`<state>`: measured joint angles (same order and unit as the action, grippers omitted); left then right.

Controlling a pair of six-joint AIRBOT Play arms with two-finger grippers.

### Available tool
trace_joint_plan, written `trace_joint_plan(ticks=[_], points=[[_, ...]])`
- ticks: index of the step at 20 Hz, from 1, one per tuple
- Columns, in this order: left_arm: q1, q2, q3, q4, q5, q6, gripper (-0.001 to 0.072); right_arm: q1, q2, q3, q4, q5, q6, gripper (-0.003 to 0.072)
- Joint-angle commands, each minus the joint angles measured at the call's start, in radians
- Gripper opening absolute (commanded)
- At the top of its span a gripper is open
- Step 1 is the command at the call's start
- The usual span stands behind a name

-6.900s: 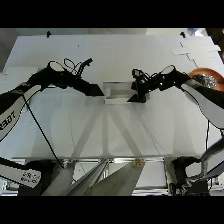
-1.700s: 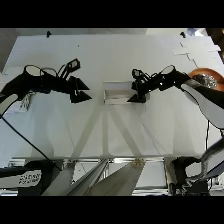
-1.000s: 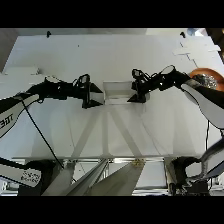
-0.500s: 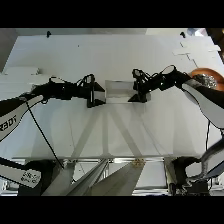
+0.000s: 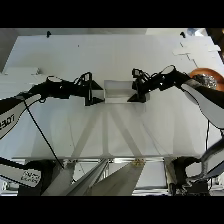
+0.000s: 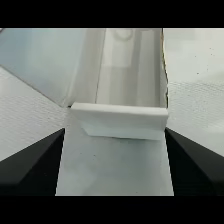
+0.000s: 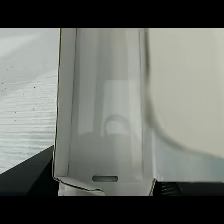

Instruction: Fold the box and place the chain.

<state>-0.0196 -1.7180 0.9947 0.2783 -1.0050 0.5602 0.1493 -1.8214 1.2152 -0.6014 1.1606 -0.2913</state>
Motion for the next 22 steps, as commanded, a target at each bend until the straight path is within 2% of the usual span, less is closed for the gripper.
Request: trace_joint_plan(ticks=[1,4,7,13,22], points=[[0.008,0.0,0.035,0.004,-0.011,-0.029,0.0698,0.0,0.0,0.0,-0.004,0.003,0.0,0.0493],[0.007,0.0,0.064,0.024,-0.033,-0.064,0.0697,0.0,0.0,0.0,-0.004,0.003,0.0,0.0493],[0.005,0.0,0.069,0.102,-0.069,-0.098,0.0696,0.0,0.0,0.0,-0.004,0.003,0.0,0.0493],[0.005,-0.001,0.069,0.102,-0.118,-0.102,0.0695,0.0,0.0,0.0,-0.004,0.003,0.0,0.0493],[-0.019,-0.047,0.069,0.091,-0.102,-0.116,0.0696,0.0,0.0,0.0,-0.004,0.003,0.0,0.0493]])
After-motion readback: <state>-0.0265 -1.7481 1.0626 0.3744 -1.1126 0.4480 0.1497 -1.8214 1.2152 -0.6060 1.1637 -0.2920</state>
